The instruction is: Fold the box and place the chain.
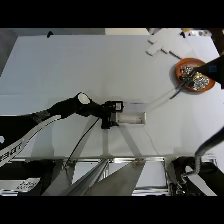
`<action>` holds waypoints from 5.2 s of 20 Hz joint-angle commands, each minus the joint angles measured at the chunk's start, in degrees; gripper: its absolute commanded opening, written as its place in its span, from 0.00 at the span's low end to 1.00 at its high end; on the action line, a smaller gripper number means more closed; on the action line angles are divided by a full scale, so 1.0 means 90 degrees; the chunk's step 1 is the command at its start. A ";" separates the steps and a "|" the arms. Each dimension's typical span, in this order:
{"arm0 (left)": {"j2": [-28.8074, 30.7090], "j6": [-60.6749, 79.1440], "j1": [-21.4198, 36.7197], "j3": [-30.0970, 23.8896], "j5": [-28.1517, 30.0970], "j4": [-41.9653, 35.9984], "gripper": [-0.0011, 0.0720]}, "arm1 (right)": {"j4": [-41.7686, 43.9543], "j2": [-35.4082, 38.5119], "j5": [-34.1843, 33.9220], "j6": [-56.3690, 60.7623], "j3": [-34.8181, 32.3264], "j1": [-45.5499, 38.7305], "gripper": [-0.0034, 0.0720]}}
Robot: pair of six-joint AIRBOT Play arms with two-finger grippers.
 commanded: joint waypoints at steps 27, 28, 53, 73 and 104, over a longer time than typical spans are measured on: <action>0.0005 0.0002 0.0000 -0.0005 0.0002 0.0002 0.36 | 0.0913 0.0282 -0.2999 -0.1498 -0.4221 0.1710 0.07; 0.0005 0.0002 0.0000 -0.0005 0.0000 0.0002 0.36 | 0.0918 -0.0032 -0.3140 -0.1511 -0.4221 0.1710 0.07; 0.0002 0.0002 0.0000 -0.0005 0.0002 0.0002 0.36 | -0.0743 -0.0775 -0.2798 -0.0663 -0.4209 0.1001 0.23; 0.0005 0.0002 0.0000 -0.0005 0.0002 0.0002 0.36 | -0.1778 -0.3504 -0.4505 0.0529 -0.4211 -0.0420 0.41; 0.0005 0.0002 0.0000 -0.0005 0.0000 0.0002 0.36 | -0.2025 -0.2516 -0.4328 0.0551 -0.4260 -0.0420 0.07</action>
